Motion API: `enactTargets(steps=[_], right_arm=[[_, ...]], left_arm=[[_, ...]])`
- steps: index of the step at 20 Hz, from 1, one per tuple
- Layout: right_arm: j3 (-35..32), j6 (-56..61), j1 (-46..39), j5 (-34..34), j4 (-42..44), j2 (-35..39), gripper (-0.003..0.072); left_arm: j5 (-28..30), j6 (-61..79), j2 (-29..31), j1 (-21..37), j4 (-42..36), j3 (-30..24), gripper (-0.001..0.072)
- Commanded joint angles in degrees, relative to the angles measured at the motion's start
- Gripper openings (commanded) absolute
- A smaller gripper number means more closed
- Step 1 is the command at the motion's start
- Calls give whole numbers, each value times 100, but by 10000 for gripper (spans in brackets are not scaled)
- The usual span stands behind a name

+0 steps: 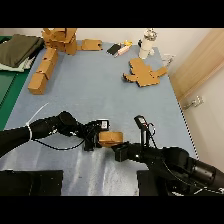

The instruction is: Fold the box.

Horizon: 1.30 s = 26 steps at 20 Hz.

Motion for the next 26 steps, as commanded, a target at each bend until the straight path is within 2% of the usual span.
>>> enactTargets(steps=[1,3,7,16,20,23,26], right_arm=[[-942,1860,-212,3104,710,-188,3],[-984,1869,-236,3552,702,-549,3],[-981,1871,-319,3764,640,-1182,3],[-981,1871,-297,3053,520,-1456,4],[-850,1871,-299,3049,-20,-1333,3],[-553,1869,-299,2179,-691,-988,3],[48,1869,-302,595,-1445,-492,3]], left_arm=[[2,0,2,-2,2,4,545],[0,0,2,-2,2,4,544],[2,0,2,-2,2,4,544],[2,0,2,-2,2,4,544],[2,0,2,-2,2,4,544],[2,0,2,-2,2,4,544],[2,0,2,-2,2,4,544]])
